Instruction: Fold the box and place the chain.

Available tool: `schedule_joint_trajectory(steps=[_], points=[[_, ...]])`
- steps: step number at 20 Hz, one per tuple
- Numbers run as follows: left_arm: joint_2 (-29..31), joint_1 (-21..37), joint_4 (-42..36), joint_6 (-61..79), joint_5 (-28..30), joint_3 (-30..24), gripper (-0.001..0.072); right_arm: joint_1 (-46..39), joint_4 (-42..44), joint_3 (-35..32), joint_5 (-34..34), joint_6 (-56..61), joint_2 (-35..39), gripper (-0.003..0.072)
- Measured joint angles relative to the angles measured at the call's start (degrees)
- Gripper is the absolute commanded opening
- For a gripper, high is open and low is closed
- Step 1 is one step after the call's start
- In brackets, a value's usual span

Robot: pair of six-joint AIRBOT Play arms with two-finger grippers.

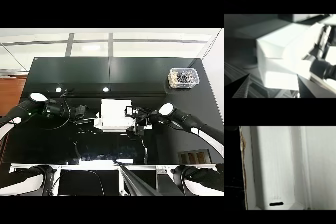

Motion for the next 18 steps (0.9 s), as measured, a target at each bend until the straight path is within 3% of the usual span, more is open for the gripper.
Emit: schedule_joint_trajectory(steps=[9, 12, 18], points=[[0.0, -6.1, 1.2, 0.5, 4.6, 3.0, 0.0686, 0.0, 0.0, 0.0, 0.0, 0.0, 0.0, 0.046], [0.0, -7.6, 1.3, 0.3, 5.2, 3.6, 0.0601, 0.0, 0.0, 0.0, 0.0, 0.0, 0.0, 0.046], [0.0, -8.7, 1.5, -1.2, 5.8, 4.1, 0.0599, 0.0, 0.0, 0.0, 0.0, 0.0, 0.0, 0.046]])
